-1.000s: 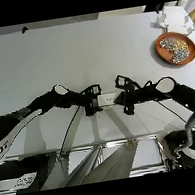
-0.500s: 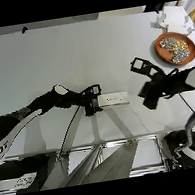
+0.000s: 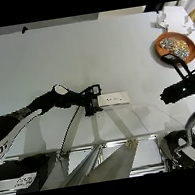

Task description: Fold the box and place the chain.

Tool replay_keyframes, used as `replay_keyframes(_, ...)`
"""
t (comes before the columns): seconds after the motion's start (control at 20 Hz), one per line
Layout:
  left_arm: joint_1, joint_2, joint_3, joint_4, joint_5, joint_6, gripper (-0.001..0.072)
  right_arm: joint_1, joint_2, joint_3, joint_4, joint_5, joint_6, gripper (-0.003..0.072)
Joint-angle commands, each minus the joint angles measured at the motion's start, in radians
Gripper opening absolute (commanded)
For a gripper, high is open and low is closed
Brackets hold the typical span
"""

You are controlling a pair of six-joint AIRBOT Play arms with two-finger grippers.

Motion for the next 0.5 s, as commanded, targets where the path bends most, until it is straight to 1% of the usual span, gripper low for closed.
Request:
replay_keyframes(0.0, 0.0, 0.001, 0.0, 0.0, -0.003, 0.0, 0.0209, -0.026, 0.001, -0.146, -0.037, -0.089, 0.031, 0.0006)
replay_keyframes(0.05, 0.0, 0.001, 0.0, 0.0, -0.004, 0.0, 0.0209, -0.026, 0.001, -0.163, -0.05, -0.085, 0.031, 0.0006)
replay_keyframes(0.45, 0.0, 0.001, 0.0, 0.0, -0.004, 0.0, 0.0209, -0.026, 0.001, -0.164, -0.048, -0.078, 0.03, 0.0007)
